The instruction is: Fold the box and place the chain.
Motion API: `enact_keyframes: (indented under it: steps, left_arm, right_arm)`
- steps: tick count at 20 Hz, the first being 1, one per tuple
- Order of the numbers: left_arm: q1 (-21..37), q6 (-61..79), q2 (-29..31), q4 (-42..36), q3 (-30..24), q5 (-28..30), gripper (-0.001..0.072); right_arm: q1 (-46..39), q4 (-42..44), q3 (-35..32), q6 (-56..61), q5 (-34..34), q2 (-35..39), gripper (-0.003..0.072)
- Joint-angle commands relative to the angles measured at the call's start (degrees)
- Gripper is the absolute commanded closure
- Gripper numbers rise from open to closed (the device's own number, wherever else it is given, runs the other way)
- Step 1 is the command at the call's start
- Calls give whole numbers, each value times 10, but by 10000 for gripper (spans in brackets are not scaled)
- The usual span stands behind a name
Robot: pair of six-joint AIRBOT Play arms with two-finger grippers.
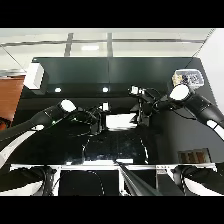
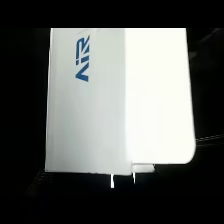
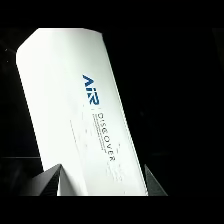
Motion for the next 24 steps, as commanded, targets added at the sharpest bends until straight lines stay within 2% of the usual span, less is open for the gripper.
enact_keyframes:
  steps: [1, 2, 4, 5, 11, 12, 16, 17, 24]
  left_arm:
    - [0, 0, 0, 0, 0, 0, 294]
    - [0, 0, 0, 0, 0, 0, 295]
    - [0, 0, 0, 0, 0, 0, 294]
    - [0, 0, 0, 0, 0, 0, 294]
    - [0, -1, 0, 0, 0, 0, 294]
    - [0, 0, 0, 0, 0, 0, 294]
    - [0, -1, 0, 0, 0, 0, 295]
    - [0, 0, 0, 0, 0, 0, 295]
    - [0, 0, 0, 0, 0, 0, 294]
  right_arm:
    - [13, -11, 0, -5, -5, -7, 69]
    - [21, -14, 0, -7, -9, -7, 215]
    - [27, -17, 0, -7, -18, -7, 457]
    - [26, -18, 0, -7, -19, -7, 484]
    - [26, -25, 0, -7, -8, -7, 480]
    - [26, -26, 0, -6, -8, -7, 406]
    - [26, -26, 0, -6, -8, -7, 380]
    - [26, -27, 0, -6, -9, -7, 289]
    - [27, -30, -3, -6, -7, -7, 300]
